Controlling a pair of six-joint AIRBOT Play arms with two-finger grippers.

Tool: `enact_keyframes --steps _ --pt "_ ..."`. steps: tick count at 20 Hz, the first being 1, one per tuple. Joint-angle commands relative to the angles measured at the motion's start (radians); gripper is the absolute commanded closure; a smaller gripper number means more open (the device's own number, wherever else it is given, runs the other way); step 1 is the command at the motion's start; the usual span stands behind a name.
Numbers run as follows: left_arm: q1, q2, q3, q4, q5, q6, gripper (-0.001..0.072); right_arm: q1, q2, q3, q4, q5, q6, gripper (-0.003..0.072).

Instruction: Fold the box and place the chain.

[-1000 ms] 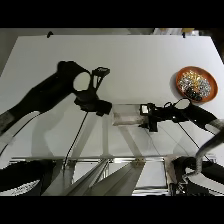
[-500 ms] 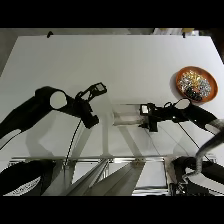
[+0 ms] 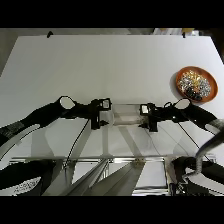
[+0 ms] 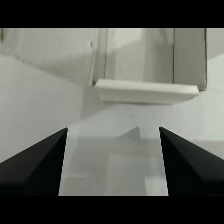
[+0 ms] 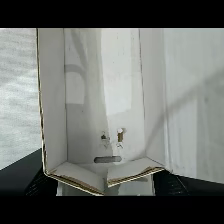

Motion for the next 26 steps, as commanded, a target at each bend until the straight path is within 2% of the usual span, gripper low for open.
enact_keyframes --steps 1,3,9,26 --pt "0.002 -0.037 -0.004 -0.137 -0.021 0.175 0.0063 0.000 0.000 0.001 0.000 0.000 0.000 0.0128" --pt "0.002 -0.056 -0.004 -0.162 -0.037 0.175 0.0006 0.000 0.000 0.001 0.000 0.000 0.000 0.0128" --pt "0.002 -0.082 -0.003 -0.218 -0.026 0.241 0.0006 0.000 0.000 0.001 0.000 0.000 0.000 0.0128" --pt "-0.015 -0.082 -0.003 -0.217 -0.037 0.351 0.0005 0.000 0.000 0.001 0.000 0.000 0.000 0.0128"
